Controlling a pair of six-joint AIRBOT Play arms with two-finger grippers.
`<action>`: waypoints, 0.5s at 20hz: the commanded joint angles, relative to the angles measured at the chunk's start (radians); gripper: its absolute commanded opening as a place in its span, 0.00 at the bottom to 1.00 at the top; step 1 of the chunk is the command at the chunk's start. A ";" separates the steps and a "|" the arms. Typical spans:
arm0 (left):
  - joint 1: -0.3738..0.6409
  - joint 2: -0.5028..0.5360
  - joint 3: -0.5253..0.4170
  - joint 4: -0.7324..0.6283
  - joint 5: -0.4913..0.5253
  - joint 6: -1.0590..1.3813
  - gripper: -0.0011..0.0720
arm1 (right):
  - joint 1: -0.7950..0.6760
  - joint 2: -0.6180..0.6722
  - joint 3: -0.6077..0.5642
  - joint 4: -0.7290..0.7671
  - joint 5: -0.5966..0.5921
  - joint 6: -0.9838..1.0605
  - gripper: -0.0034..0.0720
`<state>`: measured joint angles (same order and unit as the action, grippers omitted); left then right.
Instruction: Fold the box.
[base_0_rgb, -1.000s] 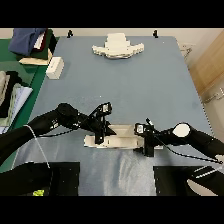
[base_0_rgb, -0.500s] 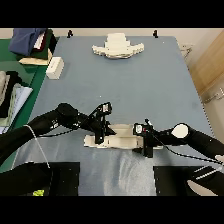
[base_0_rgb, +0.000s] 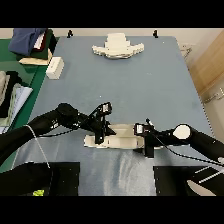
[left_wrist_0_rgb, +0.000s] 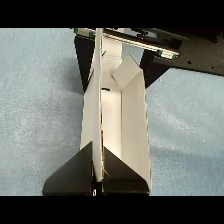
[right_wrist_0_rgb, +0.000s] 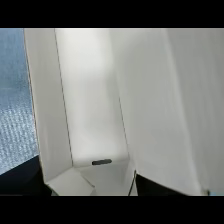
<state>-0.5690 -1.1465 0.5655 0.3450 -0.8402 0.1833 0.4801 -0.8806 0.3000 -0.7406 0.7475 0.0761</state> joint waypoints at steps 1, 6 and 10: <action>0.001 0.000 0.000 0.000 0.001 0.002 0.04 | 0.000 0.022 0.001 -0.003 -0.005 0.006 1.00; 0.001 0.000 0.000 0.000 0.002 0.002 0.04 | 0.000 0.026 0.000 -0.048 -0.006 0.007 0.99; 0.001 0.000 0.000 0.000 0.003 0.002 0.04 | 0.000 0.026 0.000 -0.084 -0.019 0.029 0.99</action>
<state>-0.5690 -1.1465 0.5652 0.3450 -0.8383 0.1841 0.4801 -0.8558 0.3000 -0.7975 0.7399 0.0937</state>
